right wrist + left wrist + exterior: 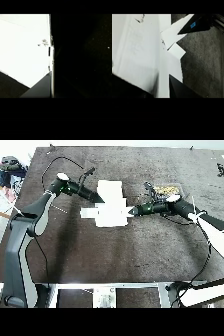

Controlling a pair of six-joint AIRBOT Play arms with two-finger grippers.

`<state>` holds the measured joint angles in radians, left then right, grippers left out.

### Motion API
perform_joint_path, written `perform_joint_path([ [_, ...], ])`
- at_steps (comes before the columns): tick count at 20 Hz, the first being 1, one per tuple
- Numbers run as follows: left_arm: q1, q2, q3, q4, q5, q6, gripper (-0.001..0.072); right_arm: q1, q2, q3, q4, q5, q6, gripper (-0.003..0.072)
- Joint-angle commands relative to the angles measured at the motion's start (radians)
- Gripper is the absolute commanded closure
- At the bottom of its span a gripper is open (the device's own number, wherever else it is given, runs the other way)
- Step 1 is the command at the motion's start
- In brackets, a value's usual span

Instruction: Fold the box and place the chain.

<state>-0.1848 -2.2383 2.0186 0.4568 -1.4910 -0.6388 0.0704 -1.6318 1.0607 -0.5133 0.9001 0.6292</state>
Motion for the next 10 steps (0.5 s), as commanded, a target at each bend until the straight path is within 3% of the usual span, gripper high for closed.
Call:
perform_joint_path([
  [1,0.011,-0.001,0.012,0.022,0.005,0.0,0.0464,0.001,0.0,0.001,0.0,0.001,-0.001,0.0677],
  [4,0.018,-0.001,0.012,0.037,-0.019,-0.008,0.0466,0.001,0.0,0.001,0.0,0.0,-0.005,0.0677],
  [7,0.018,-0.001,0.012,0.048,-0.02,-0.002,0.0652,0.001,0.0,0.001,0.0,0.0,-0.005,0.0677],
  [10,0.017,-0.001,0.012,0.053,-0.046,0.046,0.0697,0.0,0.0,0.001,0.0,0.0,-0.008,0.066],
])
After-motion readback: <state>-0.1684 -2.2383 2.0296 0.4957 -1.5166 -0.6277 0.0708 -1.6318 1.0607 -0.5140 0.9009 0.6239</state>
